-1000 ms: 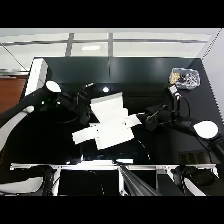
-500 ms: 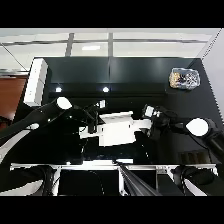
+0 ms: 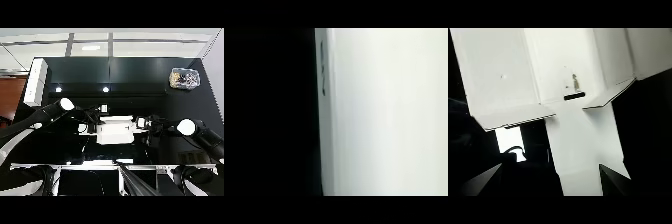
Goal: Fold the box and place the chain.
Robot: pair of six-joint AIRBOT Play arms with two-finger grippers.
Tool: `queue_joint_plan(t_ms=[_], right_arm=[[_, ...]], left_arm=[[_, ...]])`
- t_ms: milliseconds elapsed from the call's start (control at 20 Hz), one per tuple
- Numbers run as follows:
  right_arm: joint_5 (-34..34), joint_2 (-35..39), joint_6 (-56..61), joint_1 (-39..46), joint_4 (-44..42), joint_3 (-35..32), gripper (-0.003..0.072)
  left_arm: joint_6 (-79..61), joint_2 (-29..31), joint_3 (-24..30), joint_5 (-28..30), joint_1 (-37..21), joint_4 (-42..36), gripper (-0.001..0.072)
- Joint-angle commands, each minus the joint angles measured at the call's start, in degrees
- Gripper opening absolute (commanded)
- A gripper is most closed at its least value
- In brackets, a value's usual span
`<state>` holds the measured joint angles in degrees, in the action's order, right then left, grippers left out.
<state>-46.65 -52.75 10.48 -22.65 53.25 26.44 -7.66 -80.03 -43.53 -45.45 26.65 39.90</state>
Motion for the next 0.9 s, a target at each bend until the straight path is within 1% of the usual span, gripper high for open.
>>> queue_joint_plan(t_ms=[0,50,100,250,350,400,550,850], right_arm=[[-0.15,-2.14,-2.84,-0.87,-4.96,-0.46,0.0707],[-0.02,-2.43,-3.63,-1.55,-6.91,-0.46,0.0707],[0.70,-2.56,-3.82,-2.60,-7.08,-0.46,0.0707],[6.78,-4.39,-3.87,-5.49,-6.51,-0.72,0.0706],[10.78,-6.21,-3.87,-7.80,-9.05,-0.76,0.0707],[11.63,-7.30,-4.02,-8.90,-11.13,-0.76,0.0707],[14.43,-8.37,-4.35,-11.13,-11.54,-0.74,0.0707],[14.38,-8.35,-4.33,-10.91,-11.30,0.44,0.0707]], left_arm=[[-1.55,-0.50,-0.20,-0.31,-1.22,-1.60,0.0026],[-1.53,-0.48,-0.20,-0.87,-1.40,-1.49,0.0026],[-1.53,-0.50,-0.17,-1.46,-1.44,-1.53,0.0026],[-1.57,-0.52,-0.17,-1.57,-1.31,-1.60,0.0026],[-1.55,-0.52,-0.17,-1.55,-1.33,-1.60,0.0026],[-1.55,-0.52,-0.17,-1.57,-1.31,-1.60,0.0026],[-1.55,-0.52,-0.17,-1.73,-1.31,-1.60,0.0025],[-1.55,-0.52,-0.17,-1.73,-1.33,-1.60,0.0025]])
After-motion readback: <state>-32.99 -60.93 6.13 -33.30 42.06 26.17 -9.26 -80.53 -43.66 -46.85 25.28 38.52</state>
